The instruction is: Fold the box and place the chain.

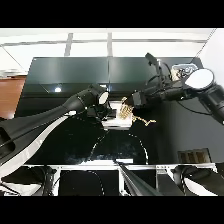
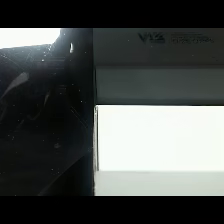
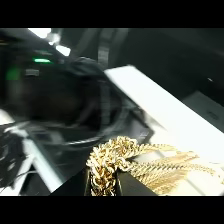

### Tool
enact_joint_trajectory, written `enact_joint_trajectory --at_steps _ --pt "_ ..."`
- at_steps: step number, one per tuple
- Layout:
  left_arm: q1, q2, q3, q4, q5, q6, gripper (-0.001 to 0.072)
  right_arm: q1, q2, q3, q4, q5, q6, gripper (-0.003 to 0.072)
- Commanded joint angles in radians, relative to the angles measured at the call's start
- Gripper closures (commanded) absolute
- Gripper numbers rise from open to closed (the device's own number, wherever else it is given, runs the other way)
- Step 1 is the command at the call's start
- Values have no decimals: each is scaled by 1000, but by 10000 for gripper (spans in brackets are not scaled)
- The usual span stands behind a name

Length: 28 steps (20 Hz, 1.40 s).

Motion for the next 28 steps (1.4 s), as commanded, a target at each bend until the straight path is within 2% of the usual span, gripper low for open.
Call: enact_joint_trajectory --at_steps 1,2,3,6,8,10,12,13,14,17,20,21,22,28 --pt "1 0 0 0 0 0 681 10 -12 -64 -21 -87 5 615" --pt "1 0 0 0 0 0 681 5 -11 -64 -28 -82 10 383" --pt "1 0 0 0 0 0 681 -14 -10 -63 -34 -66 27 306" --pt "1 0 0 0 0 0 681 -141 0 -64 -79 48 29 306" --pt "1 0 0 0 0 0 681 -212 20 -82 -219 106 13 306" --pt "1 0 0 0 0 0 681 -242 63 -175 -316 55 -42 306" --pt "1 0 0 0 0 0 681 -243 87 -282 -349 -68 -124 304" --pt "1 0 0 0 0 0 681 -238 86 -324 -325 -117 -194 240" --pt "1 0 0 0 0 0 681 -221 85 -367 -300 -188 -274 -30" --pt "1 0 0 0 0 0 681 -120 83 -449 -293 -413 -518 -34" --pt "1 0 0 0 0 0 681 3 72 -478 -291 -589 -819 -33" --pt "1 0 0 0 0 0 681 43 61 -478 -291 -618 -896 -33" --pt "1 0 0 0 -2 0 681 60 48 -467 -291 -593 -964 -33" --pt "1 0 0 0 0 0 681 60 -41 -463 -105 -599 -1129 -32"
